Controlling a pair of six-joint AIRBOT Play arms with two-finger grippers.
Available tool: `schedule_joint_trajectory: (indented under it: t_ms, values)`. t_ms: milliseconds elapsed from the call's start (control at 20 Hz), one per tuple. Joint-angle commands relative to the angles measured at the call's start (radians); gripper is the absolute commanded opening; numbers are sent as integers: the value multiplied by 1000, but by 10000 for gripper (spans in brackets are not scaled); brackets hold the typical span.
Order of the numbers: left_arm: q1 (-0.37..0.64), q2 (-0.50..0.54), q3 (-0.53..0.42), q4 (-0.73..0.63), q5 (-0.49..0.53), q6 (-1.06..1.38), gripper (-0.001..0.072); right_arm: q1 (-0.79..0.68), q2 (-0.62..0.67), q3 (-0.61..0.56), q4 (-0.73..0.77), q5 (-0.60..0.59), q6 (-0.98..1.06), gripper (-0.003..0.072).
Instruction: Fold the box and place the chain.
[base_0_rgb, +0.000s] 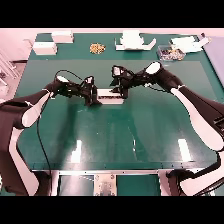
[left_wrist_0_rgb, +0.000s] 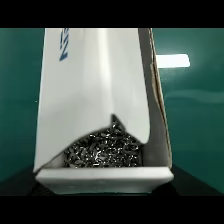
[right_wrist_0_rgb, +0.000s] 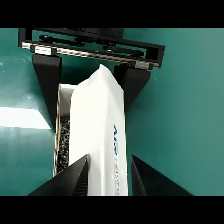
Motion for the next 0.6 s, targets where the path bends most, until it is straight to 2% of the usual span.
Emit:
schedule_joint_trajectory:
  t_ms: [0, 100, 400, 550]
  values:
    - [0, 0, 0, 0, 0, 0, 418, -1, -1, -10, -15, 1, 0, 303]
    - [0, 0, 0, 0, 0, 0, 418, -1, -1, -18, -19, 1, 0, 276]
    - [0, 0, 0, 0, 0, 0, 418, 0, 0, -34, -20, 3, 5, 275]
    - [0, 0, 0, 0, 0, 0, 418, 0, 0, -48, -15, 43, 42, 275]
